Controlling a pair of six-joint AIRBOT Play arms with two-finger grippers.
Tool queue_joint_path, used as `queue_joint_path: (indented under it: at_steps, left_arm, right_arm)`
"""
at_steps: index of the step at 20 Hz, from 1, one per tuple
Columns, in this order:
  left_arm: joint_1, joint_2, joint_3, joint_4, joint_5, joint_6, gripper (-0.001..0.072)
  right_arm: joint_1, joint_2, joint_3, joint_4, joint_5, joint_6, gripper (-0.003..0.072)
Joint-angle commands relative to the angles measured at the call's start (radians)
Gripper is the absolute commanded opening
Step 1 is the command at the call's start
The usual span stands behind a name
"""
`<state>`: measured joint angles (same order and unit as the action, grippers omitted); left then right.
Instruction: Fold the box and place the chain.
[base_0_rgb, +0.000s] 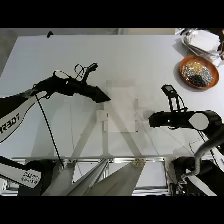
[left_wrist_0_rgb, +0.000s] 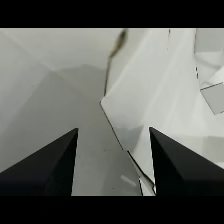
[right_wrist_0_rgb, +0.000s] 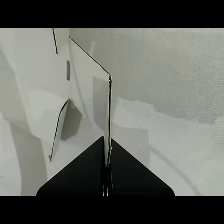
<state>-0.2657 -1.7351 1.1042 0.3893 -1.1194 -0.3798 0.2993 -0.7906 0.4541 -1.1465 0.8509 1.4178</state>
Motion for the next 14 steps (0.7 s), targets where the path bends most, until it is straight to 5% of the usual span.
queue_joint_path:
  at_steps: [1, 9, 14]
  left_arm:
    - [0.0, -0.015, 0.05, -0.003, -0.053, -0.025, 0.046]
    - [-0.067, -0.151, 0.12, 0.018, -0.292, 0.002, 0.0446]
    - [-0.067, -0.15, 0.12, -0.024, -0.299, 0.119, 0.0009]
  right_arm:
    - [0.001, 0.001, 0.0, 0.0, -0.004, -0.001, 0.0015]
    - [0.001, 0.001, 0.0, -0.001, -0.004, -0.001, 0.0015]
    - [0.001, 0.001, 0.0, 0.0, -0.003, -0.001, 0.0015]
